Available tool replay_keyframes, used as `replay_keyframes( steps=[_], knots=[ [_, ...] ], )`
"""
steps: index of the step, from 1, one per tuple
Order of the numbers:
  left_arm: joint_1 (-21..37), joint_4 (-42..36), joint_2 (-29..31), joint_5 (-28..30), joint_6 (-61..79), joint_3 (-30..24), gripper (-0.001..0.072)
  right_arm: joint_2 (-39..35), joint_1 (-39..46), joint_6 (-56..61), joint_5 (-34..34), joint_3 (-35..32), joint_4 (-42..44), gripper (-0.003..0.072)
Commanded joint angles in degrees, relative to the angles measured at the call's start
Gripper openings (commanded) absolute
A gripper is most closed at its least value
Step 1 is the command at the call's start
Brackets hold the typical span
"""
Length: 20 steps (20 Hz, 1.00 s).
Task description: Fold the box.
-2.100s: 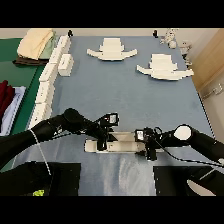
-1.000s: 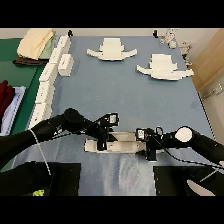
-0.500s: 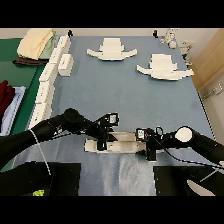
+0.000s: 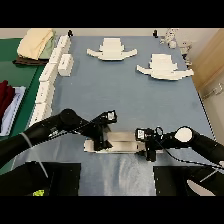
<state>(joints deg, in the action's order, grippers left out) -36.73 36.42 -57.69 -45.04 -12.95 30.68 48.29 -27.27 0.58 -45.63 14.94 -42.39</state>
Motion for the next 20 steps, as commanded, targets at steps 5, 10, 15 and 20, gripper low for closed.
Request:
replay_keyframes(
  steps=[5, 10, 15, 20],
  knots=[
    [0.0, 26.1, 24.2, -14.3, -51.4, 0.0, 0.0017, 0.0, 0.0, 0.0, 0.0, 0.0, 0.0, 0.0504],
    [-1.6, 4.3, 22.7, -11.8, -63.8, -0.1, 0.0017, 0.0, 0.0, 0.0, 0.0, 0.0, 0.0, 0.0504],
    [1.5, -1.4, 5.7, -1.5, -63.5, 4.1, 0.0017, 0.0, 0.0, 0.0, 0.0, 0.0, 0.0, 0.0504],
    [6.9, -3.7, -6.6, -4.0, -61.3, 11.0, 0.0017, 0.0, 0.0, 0.0, 0.0, 0.0, 0.0, 0.0504]
  ],
)
